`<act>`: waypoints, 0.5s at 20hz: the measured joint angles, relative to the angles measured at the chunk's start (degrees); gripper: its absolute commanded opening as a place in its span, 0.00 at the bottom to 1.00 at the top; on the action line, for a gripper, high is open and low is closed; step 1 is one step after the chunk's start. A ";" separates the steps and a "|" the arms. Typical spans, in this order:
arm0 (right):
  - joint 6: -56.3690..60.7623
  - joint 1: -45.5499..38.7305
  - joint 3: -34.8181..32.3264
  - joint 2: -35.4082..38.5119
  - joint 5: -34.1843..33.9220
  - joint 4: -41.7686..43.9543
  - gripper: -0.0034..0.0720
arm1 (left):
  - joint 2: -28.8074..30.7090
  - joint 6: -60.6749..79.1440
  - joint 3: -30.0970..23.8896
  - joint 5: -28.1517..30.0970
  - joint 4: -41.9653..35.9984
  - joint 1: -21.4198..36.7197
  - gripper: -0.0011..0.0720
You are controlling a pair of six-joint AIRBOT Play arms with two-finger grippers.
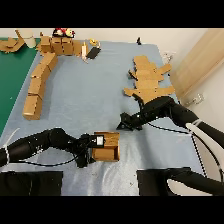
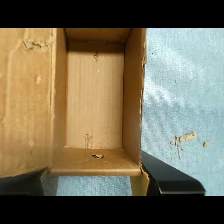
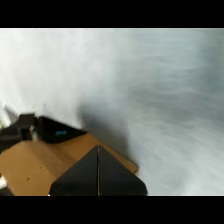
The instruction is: Fold the box.
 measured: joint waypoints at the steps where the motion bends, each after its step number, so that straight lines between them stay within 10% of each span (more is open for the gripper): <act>1: -5.62 0.09 0.00 -1.70 -1.60 3.78 0.05 | 0.00 0.02 0.00 0.00 0.02 0.00 0.52; 10: -26.64 10.29 -5.07 1.36 -4.70 12.98 0.05 | 0.00 0.02 0.00 0.00 0.02 0.00 0.52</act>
